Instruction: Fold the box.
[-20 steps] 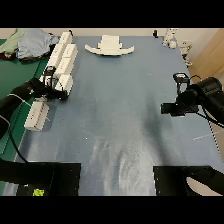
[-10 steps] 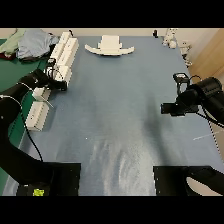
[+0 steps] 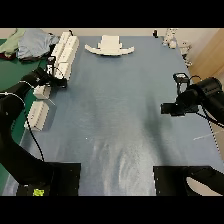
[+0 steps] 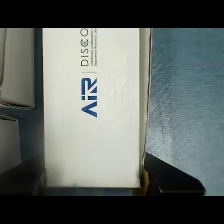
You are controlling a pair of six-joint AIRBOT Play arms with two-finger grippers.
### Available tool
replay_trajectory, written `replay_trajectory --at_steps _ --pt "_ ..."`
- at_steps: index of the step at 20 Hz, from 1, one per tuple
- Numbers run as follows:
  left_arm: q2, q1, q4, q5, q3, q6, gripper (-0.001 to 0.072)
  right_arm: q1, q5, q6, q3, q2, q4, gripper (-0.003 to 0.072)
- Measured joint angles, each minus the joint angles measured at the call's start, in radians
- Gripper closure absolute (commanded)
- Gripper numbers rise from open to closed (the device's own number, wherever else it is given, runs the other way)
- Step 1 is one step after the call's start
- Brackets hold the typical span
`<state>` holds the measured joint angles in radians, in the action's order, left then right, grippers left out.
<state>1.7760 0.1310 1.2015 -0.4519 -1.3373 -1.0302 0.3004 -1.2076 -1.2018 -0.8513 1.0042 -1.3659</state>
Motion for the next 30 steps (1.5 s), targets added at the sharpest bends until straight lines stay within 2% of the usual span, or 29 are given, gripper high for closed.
replay_trajectory --at_steps 5,7,10,13,20,21,22,23,27,30 --pt "0.003 -0.002 0.002 0.017 -0.002 -0.002 0.0297 0.000 0.000 0.000 0.000 0.000 0.000 0.0668" --pt "0.003 -0.002 0.002 0.017 -0.002 -0.004 -0.0011 0.000 0.000 0.000 0.000 0.000 0.000 0.0668" --pt "-0.001 0.000 0.006 0.014 -0.002 -0.007 -0.0011 0.000 0.000 0.000 0.000 0.000 0.000 0.0668" --pt "-0.031 0.010 0.021 -0.048 -0.003 -0.010 -0.0011 0.000 0.000 0.000 0.000 0.000 0.000 0.0668" --pt "-0.229 0.027 0.026 -0.239 -0.028 -0.010 -0.0011 0.000 0.000 0.000 0.000 0.000 0.000 0.0668" --pt "-0.268 0.024 0.026 -0.269 -0.030 -0.010 0.0152 0.000 0.000 0.000 0.000 0.000 0.000 0.0668" --pt "-0.303 0.023 0.025 -0.303 -0.032 -0.013 0.0482 0.000 0.000 0.000 0.000 0.000 0.000 0.0668" --pt "-0.341 0.021 0.024 -0.343 -0.032 -0.019 0.0693 0.000 0.000 0.000 0.000 0.000 0.000 0.0668" --pt "-0.477 0.010 -0.029 -0.508 -0.034 -0.039 0.0699 0.000 0.000 0.000 0.000 0.000 0.000 0.0668" --pt "-0.558 -0.044 -0.056 -0.619 -0.021 -0.085 0.0701 0.000 0.000 0.000 0.000 0.000 0.000 0.0668"
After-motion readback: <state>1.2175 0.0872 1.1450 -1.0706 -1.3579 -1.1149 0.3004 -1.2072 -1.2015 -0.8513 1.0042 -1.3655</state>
